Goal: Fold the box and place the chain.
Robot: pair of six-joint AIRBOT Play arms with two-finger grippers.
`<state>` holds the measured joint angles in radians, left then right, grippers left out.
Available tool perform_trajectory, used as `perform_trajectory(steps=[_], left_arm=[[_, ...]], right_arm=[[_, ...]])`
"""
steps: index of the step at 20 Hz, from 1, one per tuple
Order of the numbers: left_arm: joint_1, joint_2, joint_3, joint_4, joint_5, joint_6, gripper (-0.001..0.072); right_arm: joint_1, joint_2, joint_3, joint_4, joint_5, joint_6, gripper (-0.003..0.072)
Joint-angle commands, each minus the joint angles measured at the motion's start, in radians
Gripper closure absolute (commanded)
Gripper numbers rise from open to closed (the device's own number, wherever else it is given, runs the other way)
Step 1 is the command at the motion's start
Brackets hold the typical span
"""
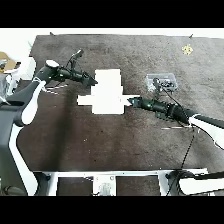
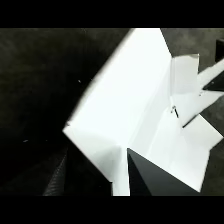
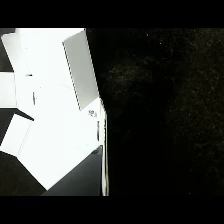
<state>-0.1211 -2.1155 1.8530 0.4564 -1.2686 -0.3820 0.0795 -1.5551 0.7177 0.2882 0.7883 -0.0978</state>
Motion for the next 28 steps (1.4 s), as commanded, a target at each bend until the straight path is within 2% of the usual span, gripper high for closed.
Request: perform_trajectory(steps=[1, 4, 15, 16, 17, 19, 21, 23, 24, 25, 26, 28], left_arm=[[-0.009, -0.080, 0.074, 0.001, -0.159, -0.062, 0.0291], [-0.009, -0.097, 0.075, -0.014, -0.227, -0.055, 0.0291], [-0.011, -0.116, 0.079, -0.082, -0.249, -0.036, 0.0303], [-0.011, -0.116, 0.079, -0.082, -0.248, -0.036, 0.0374], [-0.011, -0.116, 0.079, -0.081, -0.240, -0.037, 0.0382], [-0.011, -0.116, 0.079, -0.069, -0.231, -0.037, 0.0521], [-0.011, -0.116, 0.079, -0.043, -0.232, -0.036, 0.0621], [-0.011, -0.116, 0.079, -0.019, -0.238, -0.036, 0.0697], [-0.011, -0.116, 0.079, -0.018, -0.246, -0.031, 0.0697], [-0.011, -0.116, 0.079, -0.018, -0.252, -0.002, 0.0697], [-0.011, -0.116, 0.079, -0.019, -0.253, 0.024, 0.0698], [-0.011, -0.116, 0.079, -0.018, -0.254, 0.063, 0.0698]], right_arm=[[0.000, 0.000, 0.000, 0.001, 0.000, -0.001, 0.0686], [0.000, 0.000, 0.000, 0.001, 0.000, -0.003, 0.0687], [0.000, 0.000, 0.000, 0.000, 0.002, -0.005, 0.0686], [0.000, 0.000, 0.000, 0.000, 0.002, -0.005, 0.0686], [0.000, 0.000, 0.000, 0.000, 0.002, -0.005, 0.0686], [0.000, 0.000, 0.000, 0.000, 0.002, -0.005, 0.0686], [0.000, 0.000, 0.000, 0.000, 0.002, -0.005, 0.0686], [0.000, 0.000, 0.000, 0.001, 0.001, -0.005, 0.0684], [0.000, 0.000, 0.000, 0.001, 0.001, -0.005, 0.0582], [0.000, 0.000, 0.000, 0.001, 0.001, -0.005, 0.0305], [-0.003, 0.000, 0.001, 0.001, 0.001, -0.005, 0.0177], [-0.033, 0.001, 0.001, 0.001, 0.016, -0.017, 0.0178]])
